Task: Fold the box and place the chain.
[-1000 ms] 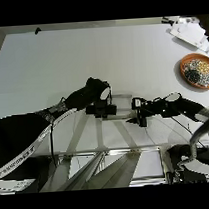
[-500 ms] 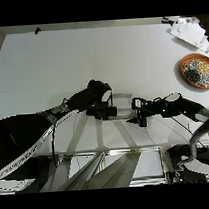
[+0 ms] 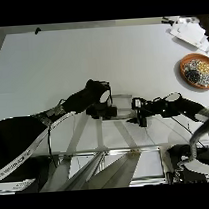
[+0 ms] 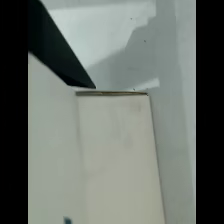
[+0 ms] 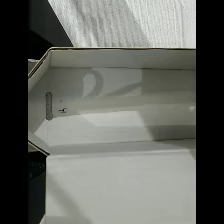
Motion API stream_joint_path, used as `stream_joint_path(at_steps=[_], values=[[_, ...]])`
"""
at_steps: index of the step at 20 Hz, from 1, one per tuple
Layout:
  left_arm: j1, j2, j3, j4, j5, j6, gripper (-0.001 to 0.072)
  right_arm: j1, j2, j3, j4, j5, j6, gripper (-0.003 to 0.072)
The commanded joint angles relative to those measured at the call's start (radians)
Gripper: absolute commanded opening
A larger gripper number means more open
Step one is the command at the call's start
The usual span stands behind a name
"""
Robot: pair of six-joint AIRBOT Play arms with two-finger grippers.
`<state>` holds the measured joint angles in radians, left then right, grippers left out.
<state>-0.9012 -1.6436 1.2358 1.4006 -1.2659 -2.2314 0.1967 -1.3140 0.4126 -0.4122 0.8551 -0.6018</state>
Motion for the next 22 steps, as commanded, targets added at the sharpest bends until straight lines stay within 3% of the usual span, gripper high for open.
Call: stream_joint_path(at_steps=[1, 3, 6, 10, 14, 16, 18, 20, 22], values=[[0.003, 0.048, -0.047, 0.007, 0.026, 0.020, 0.0427, 0.000, 0.001, 0.001, 0.001, 0.002, 0.002, 0.0421], [0.005, 0.103, -0.093, 0.007, 0.074, 0.113, 0.0467, 0.000, 0.001, 0.001, 0.000, 0.002, 0.002, 0.0421], [0.050, 0.244, -0.140, 0.003, 0.071, 0.343, 0.0653, 0.000, 0.001, 0.001, 0.001, 0.002, 0.002, 0.0421], [0.150, 0.543, -0.232, 0.003, 0.085, 0.766, 0.0650, 0.000, 0.001, 0.001, 0.000, 0.002, 0.002, 0.0421], [0.250, 0.775, -0.460, -0.010, 0.193, 1.286, 0.0651, 0.000, 0.001, 0.001, 0.001, 0.002, 0.002, 0.0421], [0.292, 0.806, -0.575, -0.073, 0.250, 1.568, 0.0652, 0.000, 0.001, 0.001, 0.001, 0.002, 0.002, 0.0421], [0.314, 0.780, -0.646, -0.241, 0.274, 1.879, 0.0652, 0.000, 0.001, 0.001, 0.000, 0.002, 0.002, 0.0421], [0.356, 0.687, -0.659, -0.448, 0.275, 2.203, 0.0659, 0.000, 0.001, 0.001, 0.001, 0.002, 0.002, 0.0421], [0.416, 0.555, -0.659, -0.631, 0.295, 2.379, 0.0704, 0.000, 0.001, 0.001, 0.000, 0.001, 0.002, 0.0421]])
